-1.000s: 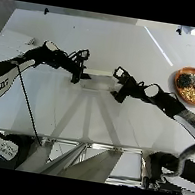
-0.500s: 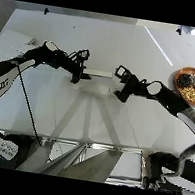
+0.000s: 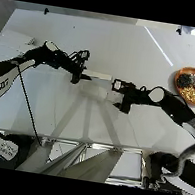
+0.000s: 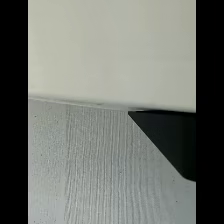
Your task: Fold the box and place the chain.
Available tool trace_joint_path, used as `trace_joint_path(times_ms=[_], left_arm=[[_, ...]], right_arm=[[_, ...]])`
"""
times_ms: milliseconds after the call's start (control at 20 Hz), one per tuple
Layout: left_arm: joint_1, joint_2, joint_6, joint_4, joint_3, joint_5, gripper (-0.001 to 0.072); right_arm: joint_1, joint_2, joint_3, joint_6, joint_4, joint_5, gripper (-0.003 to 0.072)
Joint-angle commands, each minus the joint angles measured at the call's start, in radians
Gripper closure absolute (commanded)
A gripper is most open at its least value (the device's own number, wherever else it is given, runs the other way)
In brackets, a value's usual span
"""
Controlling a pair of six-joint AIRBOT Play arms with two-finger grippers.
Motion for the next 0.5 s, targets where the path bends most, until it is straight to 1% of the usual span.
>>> trace_joint_path(times_ms=[0, 150, 250, 450], left_arm=[[0.001, 0.0, -0.001, 0.0, 0.0, 0.005, 0.0694], [0.001, 0.0, -0.001, 0.0, 0.0, 0.005, 0.0694], [0.001, 0.0, -0.001, 0.0, 0.0, 0.005, 0.0694], [0.001, 0.0, -0.001, 0.0, 0.0, 0.005, 0.0694]], right_arm=[[0.023, 0.006, -0.014, 0.072, -0.025, -0.137, 0.0002], [0.002, 0.008, -0.014, 0.216, -0.112, -0.257, 0.0002], [-0.014, 0.023, -0.012, 0.259, -0.138, -0.267, 0.0002], [-0.028, 0.106, -0.012, 0.259, -0.159, -0.256, 0.0002]])
